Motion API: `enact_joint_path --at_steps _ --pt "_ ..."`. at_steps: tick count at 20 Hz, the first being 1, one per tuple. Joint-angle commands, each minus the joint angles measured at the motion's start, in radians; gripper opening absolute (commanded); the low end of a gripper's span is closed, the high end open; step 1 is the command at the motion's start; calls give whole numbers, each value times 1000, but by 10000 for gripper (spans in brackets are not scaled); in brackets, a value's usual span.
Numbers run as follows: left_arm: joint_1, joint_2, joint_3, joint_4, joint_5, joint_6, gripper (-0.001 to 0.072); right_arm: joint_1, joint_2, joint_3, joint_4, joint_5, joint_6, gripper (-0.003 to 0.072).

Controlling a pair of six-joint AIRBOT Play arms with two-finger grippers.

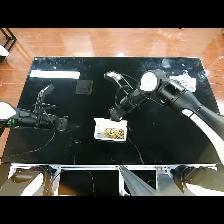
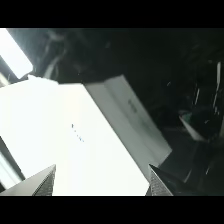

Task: Fold the box and place the chain.

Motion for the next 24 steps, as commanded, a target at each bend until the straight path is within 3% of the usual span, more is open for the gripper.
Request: enact_joint_path --at_steps 1,12,24 --pt "-5 -1 -1 -8 10 9 639 16 -4 3 26 99 -48 698" --pt "-5 -51 -1 -7 51 8 639 108 -8 0 -81 120 -216 698" --pt "-5 -58 -1 -7 53 8 638 176 -8 -1 -155 145 -180 698"
